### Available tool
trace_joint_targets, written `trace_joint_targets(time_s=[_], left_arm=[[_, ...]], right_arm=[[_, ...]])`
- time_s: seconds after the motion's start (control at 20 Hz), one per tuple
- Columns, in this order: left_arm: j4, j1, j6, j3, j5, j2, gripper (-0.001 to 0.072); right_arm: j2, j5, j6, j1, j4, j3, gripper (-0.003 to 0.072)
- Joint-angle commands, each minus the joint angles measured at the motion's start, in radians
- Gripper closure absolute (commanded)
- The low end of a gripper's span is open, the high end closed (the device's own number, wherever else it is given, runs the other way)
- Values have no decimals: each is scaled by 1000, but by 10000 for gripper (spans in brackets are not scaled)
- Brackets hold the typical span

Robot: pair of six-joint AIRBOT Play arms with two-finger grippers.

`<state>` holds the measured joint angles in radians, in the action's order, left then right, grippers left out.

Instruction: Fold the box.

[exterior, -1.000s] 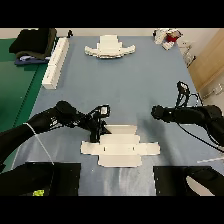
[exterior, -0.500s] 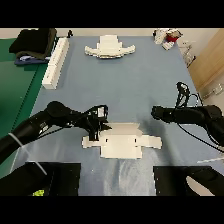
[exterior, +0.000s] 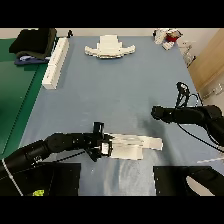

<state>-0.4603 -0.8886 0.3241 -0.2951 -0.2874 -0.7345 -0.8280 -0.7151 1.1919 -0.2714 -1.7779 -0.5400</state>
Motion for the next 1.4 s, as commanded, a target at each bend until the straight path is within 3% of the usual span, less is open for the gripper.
trace_joint_targets(time_s=[0.0,0.3,0.5,0.7,1.35], left_arm=[[-5,-7,-38,-1,28,-39,697],[-11,195,-37,-118,-234,-112,697],[-11,248,-38,-156,-379,-203,697],[-11,248,-95,-174,-397,-251,697],[-11,251,-251,-214,-419,-251,697]], right_arm=[[-1,0,0,0,-8,-1,381],[-1,1,0,0,-10,-1,381],[-1,1,0,0,-10,-1,382],[-1,0,0,0,-10,-1,381],[-1,-1,0,0,-18,-1,382]])
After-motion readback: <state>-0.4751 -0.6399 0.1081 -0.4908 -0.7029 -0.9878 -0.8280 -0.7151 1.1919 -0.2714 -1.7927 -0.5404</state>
